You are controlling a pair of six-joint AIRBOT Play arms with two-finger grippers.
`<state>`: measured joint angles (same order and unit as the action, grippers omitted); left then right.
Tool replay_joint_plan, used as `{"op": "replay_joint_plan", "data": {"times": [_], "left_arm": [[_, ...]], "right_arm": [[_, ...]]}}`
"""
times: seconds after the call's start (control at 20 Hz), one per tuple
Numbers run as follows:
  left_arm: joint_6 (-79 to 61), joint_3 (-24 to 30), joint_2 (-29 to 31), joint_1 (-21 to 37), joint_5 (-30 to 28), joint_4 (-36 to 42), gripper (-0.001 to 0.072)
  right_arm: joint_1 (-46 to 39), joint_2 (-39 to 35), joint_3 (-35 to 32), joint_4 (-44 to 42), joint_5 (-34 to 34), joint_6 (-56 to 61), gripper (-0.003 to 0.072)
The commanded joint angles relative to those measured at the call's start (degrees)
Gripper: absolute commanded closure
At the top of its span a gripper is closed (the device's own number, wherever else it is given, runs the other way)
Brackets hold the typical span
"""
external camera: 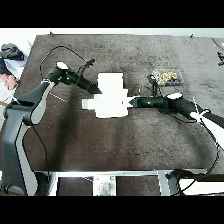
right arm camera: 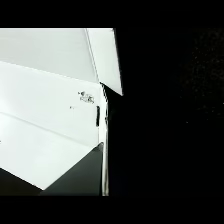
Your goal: Fold the box and place the chain.
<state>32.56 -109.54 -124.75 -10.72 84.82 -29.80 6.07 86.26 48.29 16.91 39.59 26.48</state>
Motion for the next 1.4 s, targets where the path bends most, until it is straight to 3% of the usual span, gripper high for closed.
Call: {"op": "replay_joint_plan", "data": {"times": [0.0, 0.3, 0.6, 0.85, 1.0, 1.2, 1.35], "left_arm": [[-3.58, -0.04, -0.02, 0.07, 1.36, 0.37, 0.0698], [-13.51, -0.04, 0.07, 0.07, 3.28, -0.07, 0.07], [-31.89, -0.04, 0.17, 0.07, 3.02, -4.0, 0.0701], [-41.18, 0.66, 0.37, 1.44, 5.7, 1.46, 0.0705], [-43.8, 2.73, 1.25, 2.93, 2.25, 5.35, 0.0705], [-46.16, 4.39, 1.7, 2.95, -4.09, 5.2, 0.0705], [-46.82, 4.46, 1.55, 2.86, -5.18, 3.63, 0.0705]], "right_arm": [[0.04, -0.07, 0.04, -0.02, 0.11, -1.33, 0.0229], [-3.8, -4.59, 0.04, -0.07, -0.04, -3.85, 0.0207], [-10.32, -6.12, 0.04, 0.0, 0.07, -0.76, 0.0208], [-9.99, -6.08, 0.02, 0.0, -0.2, -0.79, 0.0208], [-9.94, -6.08, 0.02, 0.0, -0.46, -0.81, 0.0208], [-9.84, -6.05, 0.02, 0.17, -1.92, -1.11, 0.0208], [-9.75, -5.6, 0.04, 1.29, -2.56, -1.25, 0.0208]]}}
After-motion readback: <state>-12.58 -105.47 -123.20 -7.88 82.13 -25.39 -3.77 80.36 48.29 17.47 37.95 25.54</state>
